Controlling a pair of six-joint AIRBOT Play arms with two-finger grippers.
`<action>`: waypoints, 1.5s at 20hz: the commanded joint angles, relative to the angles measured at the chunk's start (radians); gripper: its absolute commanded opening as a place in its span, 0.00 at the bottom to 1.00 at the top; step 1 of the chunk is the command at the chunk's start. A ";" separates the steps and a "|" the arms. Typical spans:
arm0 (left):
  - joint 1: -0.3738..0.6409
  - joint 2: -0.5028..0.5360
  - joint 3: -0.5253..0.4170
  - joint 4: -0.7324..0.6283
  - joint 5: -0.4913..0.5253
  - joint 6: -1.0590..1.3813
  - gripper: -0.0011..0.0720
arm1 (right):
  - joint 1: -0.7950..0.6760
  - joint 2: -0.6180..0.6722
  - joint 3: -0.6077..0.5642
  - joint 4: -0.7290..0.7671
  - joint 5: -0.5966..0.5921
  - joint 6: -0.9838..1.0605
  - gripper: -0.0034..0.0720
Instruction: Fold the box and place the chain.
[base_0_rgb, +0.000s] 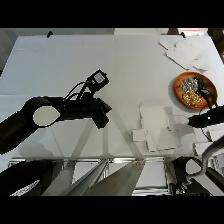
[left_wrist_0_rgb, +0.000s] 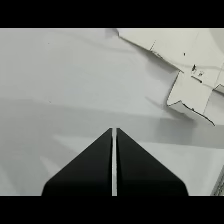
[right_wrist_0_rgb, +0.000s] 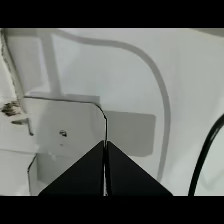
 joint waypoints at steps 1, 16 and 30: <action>0.000 -0.001 0.000 0.000 0.000 0.000 0.06 | 0.000 0.029 0.002 0.296 0.031 -0.112 0.06; 0.000 -0.001 0.000 0.000 0.000 0.000 0.06 | 0.399 0.061 -0.150 0.748 -0.600 -0.202 0.05; 0.000 -0.001 0.000 0.000 0.000 0.000 0.06 | 0.632 0.055 -0.209 0.882 -0.841 -0.164 0.44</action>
